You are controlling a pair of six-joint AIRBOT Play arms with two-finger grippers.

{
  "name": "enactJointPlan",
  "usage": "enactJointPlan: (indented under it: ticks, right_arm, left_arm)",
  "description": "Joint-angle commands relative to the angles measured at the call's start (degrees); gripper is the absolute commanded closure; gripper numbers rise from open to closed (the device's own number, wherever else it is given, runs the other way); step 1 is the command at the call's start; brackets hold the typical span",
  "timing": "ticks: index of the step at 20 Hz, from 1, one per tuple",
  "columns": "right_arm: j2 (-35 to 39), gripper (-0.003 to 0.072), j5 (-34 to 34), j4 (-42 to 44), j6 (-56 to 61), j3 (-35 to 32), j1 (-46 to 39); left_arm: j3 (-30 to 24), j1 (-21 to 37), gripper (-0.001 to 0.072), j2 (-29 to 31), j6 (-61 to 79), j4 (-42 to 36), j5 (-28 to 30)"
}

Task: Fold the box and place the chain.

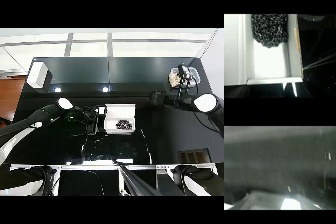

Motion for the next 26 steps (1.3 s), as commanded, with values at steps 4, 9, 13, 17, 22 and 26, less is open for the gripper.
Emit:
enactJointPlan:
  ticks: [4,9,13,17,22,26]
  right_arm:
    - [-15.65,-0.0024,-2.62,3.48,-5.01,12.85,0.92]
    - [-21.53,-0.0021,11.13,4.37,-24.74,13.99,1.99]
    - [-19.06,-0.0021,22.97,4.57,-44.92,16.11,2.34]
    - [-16.22,-0.0021,29.24,8.87,-54.82,16.83,3.72]
    - [-16.26,-0.0021,28.63,8.72,-62.16,13.97,9.88]
    - [-16.24,-0.0021,28.74,8.41,-65.61,13.90,11.61]
  left_arm:
    - [0.04,-0.02,0.0294,-0.02,-0.02,0.04,0.13]
    - [0.04,-0.02,0.0294,-0.02,-0.02,0.04,0.13]
    - [0.04,-0.02,0.0294,-0.02,-0.02,0.04,0.15]
    - [0.04,-0.02,0.0294,-0.02,-0.02,0.04,0.15]
    - [0.04,-0.02,0.0294,-0.02,-0.02,0.04,0.13]
    - [0.04,-0.02,0.0295,-0.02,-0.02,0.04,0.13]
